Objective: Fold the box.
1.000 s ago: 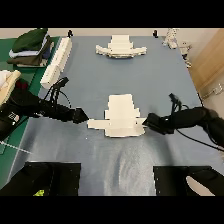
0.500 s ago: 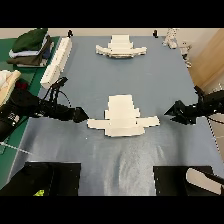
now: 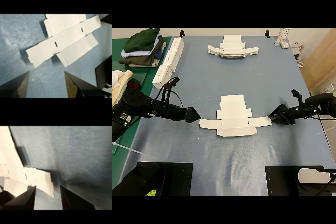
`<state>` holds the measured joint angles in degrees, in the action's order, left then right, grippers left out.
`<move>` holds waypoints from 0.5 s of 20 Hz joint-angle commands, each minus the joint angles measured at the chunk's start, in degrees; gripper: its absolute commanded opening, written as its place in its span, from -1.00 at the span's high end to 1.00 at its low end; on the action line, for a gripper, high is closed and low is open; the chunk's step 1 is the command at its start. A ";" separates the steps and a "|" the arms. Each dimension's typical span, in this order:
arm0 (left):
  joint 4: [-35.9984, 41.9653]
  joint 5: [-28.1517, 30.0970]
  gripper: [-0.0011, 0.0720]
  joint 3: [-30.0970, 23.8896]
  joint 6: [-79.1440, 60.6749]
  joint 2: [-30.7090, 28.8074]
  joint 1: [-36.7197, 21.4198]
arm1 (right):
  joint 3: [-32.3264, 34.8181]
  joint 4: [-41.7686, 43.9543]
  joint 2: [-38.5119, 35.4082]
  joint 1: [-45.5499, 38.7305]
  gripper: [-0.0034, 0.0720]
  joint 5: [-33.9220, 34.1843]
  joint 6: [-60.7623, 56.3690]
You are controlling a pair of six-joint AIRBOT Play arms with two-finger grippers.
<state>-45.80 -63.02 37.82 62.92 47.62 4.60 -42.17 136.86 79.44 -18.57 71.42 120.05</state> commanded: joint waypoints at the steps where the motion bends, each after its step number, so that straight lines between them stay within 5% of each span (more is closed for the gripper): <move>1: 0.00 -0.02 -0.82 -0.04 0.00 -0.04 -0.02 | -0.07 1.51 2.49 2.29 -0.26 0.24 2.86; 6: -0.02 0.09 -0.82 -0.04 -0.09 -0.07 -0.02 | -0.09 4.55 2.56 5.64 -0.25 2.58 4.94; 10: 1.05 0.07 -0.82 -0.04 -0.07 -0.07 0.00 | -0.13 5.07 2.56 8.44 0.36 1.95 5.40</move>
<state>-45.58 -63.05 37.80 62.94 47.62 4.60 -42.22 141.01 81.89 -12.01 73.52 124.62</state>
